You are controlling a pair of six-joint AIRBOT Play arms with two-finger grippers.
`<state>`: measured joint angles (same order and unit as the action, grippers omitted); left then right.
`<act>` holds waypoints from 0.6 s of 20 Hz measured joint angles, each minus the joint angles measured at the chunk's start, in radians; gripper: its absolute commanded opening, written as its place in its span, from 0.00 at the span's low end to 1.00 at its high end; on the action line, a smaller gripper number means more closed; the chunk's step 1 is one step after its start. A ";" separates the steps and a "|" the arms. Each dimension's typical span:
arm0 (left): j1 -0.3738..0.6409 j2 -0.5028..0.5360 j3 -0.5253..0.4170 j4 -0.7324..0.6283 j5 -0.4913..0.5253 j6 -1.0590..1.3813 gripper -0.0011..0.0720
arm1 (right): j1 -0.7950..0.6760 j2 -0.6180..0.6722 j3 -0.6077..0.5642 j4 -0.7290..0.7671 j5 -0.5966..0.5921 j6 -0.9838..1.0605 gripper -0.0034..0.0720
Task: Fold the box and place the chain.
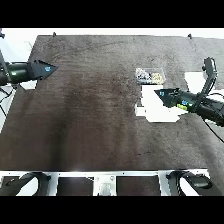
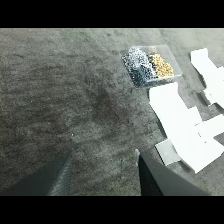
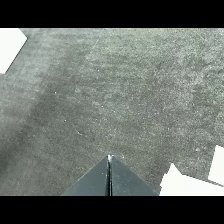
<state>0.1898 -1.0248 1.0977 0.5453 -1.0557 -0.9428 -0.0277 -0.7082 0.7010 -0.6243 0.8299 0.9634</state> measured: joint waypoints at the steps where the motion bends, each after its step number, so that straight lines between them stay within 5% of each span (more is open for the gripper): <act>1: 0.000 0.000 0.000 0.000 0.000 0.000 0.65 | 0.000 0.000 -0.001 0.000 0.000 0.000 0.06; 6: 0.000 -0.002 0.000 -0.001 0.000 0.000 0.64 | 0.000 0.000 -0.003 0.003 -0.001 0.000 0.07; 7: 0.000 -0.002 0.000 -0.002 0.000 0.000 0.64 | 0.000 0.000 -0.003 0.003 -0.006 0.000 0.23; 8: 0.000 -0.002 0.000 -0.002 0.000 0.000 0.64 | 0.000 0.000 -0.002 0.003 -0.020 0.000 0.65; 9: 0.000 -0.002 0.000 -0.002 0.000 0.000 0.64 | -0.002 0.001 0.003 0.004 -0.040 -0.001 0.81; 12: 0.000 -0.002 0.000 -0.002 0.000 0.000 0.64 | -0.031 0.001 0.026 0.005 -0.137 -0.002 0.80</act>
<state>0.1898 -1.0264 1.0973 0.5438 -1.0557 -0.9428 -0.0582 -0.7074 0.7265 -0.6197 0.6933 0.9615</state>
